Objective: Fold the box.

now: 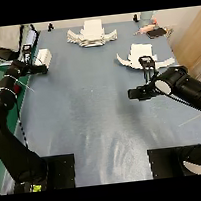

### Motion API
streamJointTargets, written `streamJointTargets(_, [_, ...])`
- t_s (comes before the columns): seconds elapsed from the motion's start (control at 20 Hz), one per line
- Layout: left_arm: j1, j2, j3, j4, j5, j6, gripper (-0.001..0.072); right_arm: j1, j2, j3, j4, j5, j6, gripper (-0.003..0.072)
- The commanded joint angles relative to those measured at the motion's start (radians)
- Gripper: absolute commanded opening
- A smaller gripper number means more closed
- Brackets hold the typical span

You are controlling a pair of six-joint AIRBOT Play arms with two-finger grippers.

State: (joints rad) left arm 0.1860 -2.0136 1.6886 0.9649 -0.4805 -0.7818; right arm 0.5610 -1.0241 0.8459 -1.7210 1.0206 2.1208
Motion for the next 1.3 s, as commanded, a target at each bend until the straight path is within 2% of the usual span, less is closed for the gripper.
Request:
streamJointTargets(0.0, [0.003,0.001,0.002,0.001,0.005,-0.001,0.0704,0.0,0.0,0.0,0.001,0.0,0.0,0.0002])
streamJointTargets(0.1, [0.007,0.016,0.002,0.005,-0.039,-0.001,0.0704,0.0,0.0,0.0,0.001,0.0,0.0,0.0002])
streamJointTargets(0.2, [0.026,0.055,0.002,0.007,-0.136,-0.001,0.0704,0.0,0.0,0.0,0.001,0.0,0.0,0.0002])
streamJointTargets(0.4, [0.091,0.188,0.002,0.138,-0.467,-0.154,0.0704,0.0,0.0,0.0,0.001,0.0,0.0,0.0002])
streamJointTargets(0.5, [0.116,0.258,0.002,0.146,-0.619,-0.194,0.07,0.0,0.0,0.0,0.001,0.0,0.0,0.0002])
streamJointTargets(0.55, [0.122,0.29,0.004,0.145,-0.681,-0.223,0.053,0.0,0.0,0.0,0.001,0.0,0.0,0.0002])
streamJointTargets(0.6, [0.123,0.322,0.008,0.145,-0.747,-0.241,0.0176,0.0,0.0,0.0,0.001,0.0,0.0,0.0002])
streamJointTargets(0.65, [0.123,0.358,0.008,0.138,-0.803,-0.241,0.0018,0.0,0.0,0.0,0.001,0.0,0.0,0.0002])
streamJointTargets(0.7, [0.117,0.394,0.008,0.121,-0.838,-0.256,0.0017,0.0,0.0,0.0,0.001,0.0,0.0,0.0002])
streamJointTargets(0.85, [0.067,0.504,0.001,0.104,-0.888,-0.259,0.0012,0.0,0.0,0.0,0.001,0.0,0.0,0.0002])
streamJointTargets(1.0, [-0.023,0.666,-0.102,0.104,-0.817,-0.259,0.0011,0.0,0.0,0.0,0.001,0.0,0.0,0.0002])
streamJointTargets(1.25, [-0.234,0.974,-0.531,0.104,-0.594,-0.255,0.0013,0.0,0.0,0.0,0.001,0.0,0.0,0.0002])
